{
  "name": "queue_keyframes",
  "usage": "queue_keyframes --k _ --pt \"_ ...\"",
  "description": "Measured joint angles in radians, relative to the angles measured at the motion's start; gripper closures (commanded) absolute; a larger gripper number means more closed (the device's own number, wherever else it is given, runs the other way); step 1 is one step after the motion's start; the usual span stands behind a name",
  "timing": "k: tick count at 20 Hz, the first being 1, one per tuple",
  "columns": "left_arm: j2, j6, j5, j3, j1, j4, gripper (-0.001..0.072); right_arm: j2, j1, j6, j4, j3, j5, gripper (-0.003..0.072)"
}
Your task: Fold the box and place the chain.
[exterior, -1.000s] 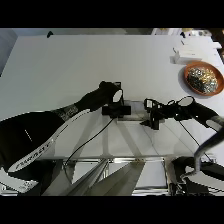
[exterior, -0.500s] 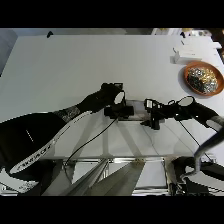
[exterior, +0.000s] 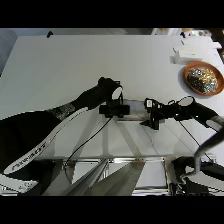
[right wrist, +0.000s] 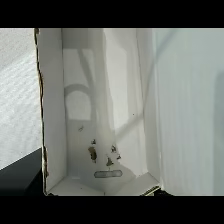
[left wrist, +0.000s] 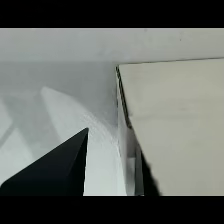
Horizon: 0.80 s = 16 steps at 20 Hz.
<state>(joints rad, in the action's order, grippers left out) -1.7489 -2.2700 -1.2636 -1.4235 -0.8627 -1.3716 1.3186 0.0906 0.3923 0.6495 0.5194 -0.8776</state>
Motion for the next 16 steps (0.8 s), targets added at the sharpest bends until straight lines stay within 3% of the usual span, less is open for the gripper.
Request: queue_keyframes --k 1,4,5,8,9,12,13,16 --pt "-0.003 -0.001 0.001 -0.002 -0.001 0.001 0.0439 0.0 0.0 0.0 0.001 0.0 0.0 0.0347" --pt "-0.026 -0.005 0.012 -0.005 -0.007 0.001 0.0441 0.0 0.0 0.001 0.001 0.0 0.0 0.0347" --pt "-0.037 -0.006 0.017 -0.005 -0.011 0.005 0.0484 0.0 0.0 0.001 0.002 0.0 0.0 0.0347" --pt "-0.054 -0.007 0.033 -0.006 -0.021 0.016 0.07 0.0 0.0 0.001 0.002 0.0 0.0 0.0347" --pt "-0.056 -0.011 0.031 -0.006 -0.023 0.017 0.0706 0.0 0.0 0.0 0.001 0.0 -0.001 0.0347" --pt "-0.061 -0.007 0.031 -0.007 -0.027 0.018 0.0703 0.0 0.0 0.0 0.001 0.0 -0.001 0.0347" --pt "-0.062 -0.006 0.031 -0.007 -0.027 0.019 0.0662 0.0 0.0 0.0 0.001 0.0 -0.001 0.0347" --pt "-0.059 0.011 0.037 -0.007 -0.029 0.029 0.0411 0.0 0.0 0.006 0.005 0.0 0.0 0.0347"
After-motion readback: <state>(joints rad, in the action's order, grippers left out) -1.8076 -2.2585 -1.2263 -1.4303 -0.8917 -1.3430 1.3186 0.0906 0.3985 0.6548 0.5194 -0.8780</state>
